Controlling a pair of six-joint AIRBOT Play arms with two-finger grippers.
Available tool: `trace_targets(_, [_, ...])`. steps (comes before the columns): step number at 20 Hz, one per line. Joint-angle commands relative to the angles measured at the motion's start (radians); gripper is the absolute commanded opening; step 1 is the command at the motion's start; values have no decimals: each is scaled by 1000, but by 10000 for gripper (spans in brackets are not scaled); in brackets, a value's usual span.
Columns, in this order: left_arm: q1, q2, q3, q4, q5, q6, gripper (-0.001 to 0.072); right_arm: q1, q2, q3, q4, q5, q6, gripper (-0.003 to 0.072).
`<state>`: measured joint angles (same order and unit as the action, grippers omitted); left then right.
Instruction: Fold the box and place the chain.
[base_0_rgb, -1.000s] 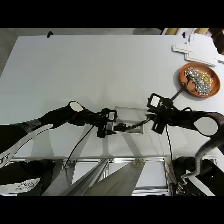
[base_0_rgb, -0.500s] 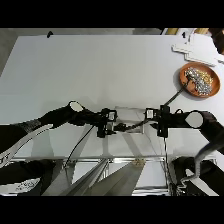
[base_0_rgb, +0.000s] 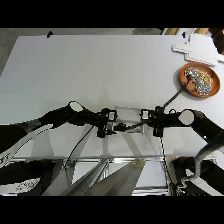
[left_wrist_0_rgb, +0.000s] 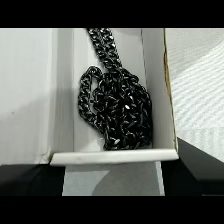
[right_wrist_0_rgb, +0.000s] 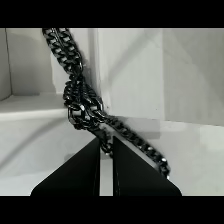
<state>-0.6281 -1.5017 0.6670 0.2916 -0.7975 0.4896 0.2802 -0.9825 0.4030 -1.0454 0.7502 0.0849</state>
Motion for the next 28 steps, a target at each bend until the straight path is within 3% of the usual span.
trace_targets(1, [1,0,0,0,0,0,207,1,19,0,1,51,14,16])
trace_targets(4, [1,0,0,0,0,0,207,1,127,0,-54,145,137,16])
trace_targets(8, [1,0,0,0,0,0,207,1,373,0,-39,309,208,16])
trace_targets(13, [1,0,0,0,0,0,207,1,587,0,290,263,263,16])
trace_targets(17, [1,0,0,0,0,0,207,14,564,0,560,208,247,16])
trace_targets(21, [1,0,0,0,0,0,208,175,489,0,523,55,248,16])
trace_targets(27, [1,0,0,0,0,0,208,281,224,0,463,-106,285,21])
trace_targets(28, [1,0,0,0,0,0,207,282,182,0,454,-109,285,100])
